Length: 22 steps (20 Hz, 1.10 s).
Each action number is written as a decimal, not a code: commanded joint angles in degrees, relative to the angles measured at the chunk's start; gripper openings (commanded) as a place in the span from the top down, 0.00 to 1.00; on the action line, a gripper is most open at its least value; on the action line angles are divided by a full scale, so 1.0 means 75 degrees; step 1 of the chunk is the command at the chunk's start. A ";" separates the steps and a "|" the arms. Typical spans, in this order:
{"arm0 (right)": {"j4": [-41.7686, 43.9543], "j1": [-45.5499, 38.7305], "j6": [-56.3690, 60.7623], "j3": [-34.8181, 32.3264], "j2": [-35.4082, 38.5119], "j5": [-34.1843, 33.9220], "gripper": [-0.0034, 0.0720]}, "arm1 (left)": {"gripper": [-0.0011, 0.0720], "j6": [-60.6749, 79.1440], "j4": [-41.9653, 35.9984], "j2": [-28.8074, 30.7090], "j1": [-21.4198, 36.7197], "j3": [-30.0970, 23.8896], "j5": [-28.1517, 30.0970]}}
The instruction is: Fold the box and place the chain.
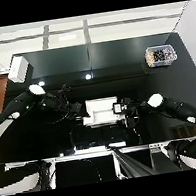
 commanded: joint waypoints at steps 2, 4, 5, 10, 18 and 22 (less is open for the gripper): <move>0.0000 0.0009 0.0000 -0.0006 -0.0003 0.0003 0.56 | 0.31 -0.1003 0.0315 0.0093 -0.0493 0.0259 0.0481; 0.0000 0.0009 0.0000 -0.0006 -0.0003 0.0003 0.56 | 0.36 -0.1314 0.0530 0.0096 -0.0758 0.0326 0.0542; 0.0000 0.0009 0.0000 -0.0006 -0.0003 0.0003 0.56 | 0.37 -0.1338 0.0565 0.0096 -0.0877 0.0347 0.0574; 0.0000 0.0009 0.0000 -0.0006 -0.0003 0.0003 0.56 | 0.44 -0.1961 0.0941 0.0099 -0.1195 0.0373 0.0901; 0.0000 0.0009 0.0000 -0.0006 -0.0003 0.0000 0.56 | 0.44 -0.2506 0.1588 0.0099 -0.1230 0.0376 0.0918; 0.0000 0.0009 0.0000 -0.0006 -0.0003 0.0003 0.56 | 0.44 -0.2903 0.1958 0.0096 -0.1314 0.0411 0.0947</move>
